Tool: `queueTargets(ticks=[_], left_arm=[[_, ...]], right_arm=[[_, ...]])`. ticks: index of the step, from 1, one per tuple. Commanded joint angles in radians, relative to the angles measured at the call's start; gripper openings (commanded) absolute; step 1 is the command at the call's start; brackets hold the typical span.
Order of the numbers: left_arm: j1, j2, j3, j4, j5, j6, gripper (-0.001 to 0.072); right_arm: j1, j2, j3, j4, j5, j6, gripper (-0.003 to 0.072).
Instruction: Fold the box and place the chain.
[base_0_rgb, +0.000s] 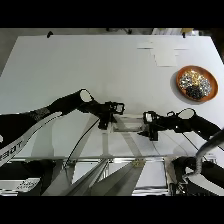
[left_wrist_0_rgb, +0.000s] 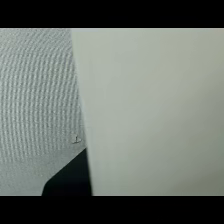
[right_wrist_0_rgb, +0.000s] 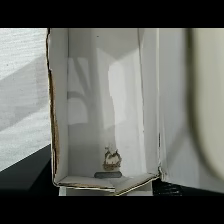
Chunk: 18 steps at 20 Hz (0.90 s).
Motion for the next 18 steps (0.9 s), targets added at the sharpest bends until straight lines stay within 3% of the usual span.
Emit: queueTargets(ticks=[1, 18], left_arm=[[0.001, 0.001, 0.001, 0.0, 0.0, 0.0, 0.001], [0.001, 0.001, 0.001, 0.0, 0.0, 0.0, 0.001]], right_arm=[[0.0, -0.001, -0.001, -0.003, 0.002, 0.0, 0.0395], [0.0, 0.0, 0.0, -0.002, 0.003, 0.0, 0.0409]])
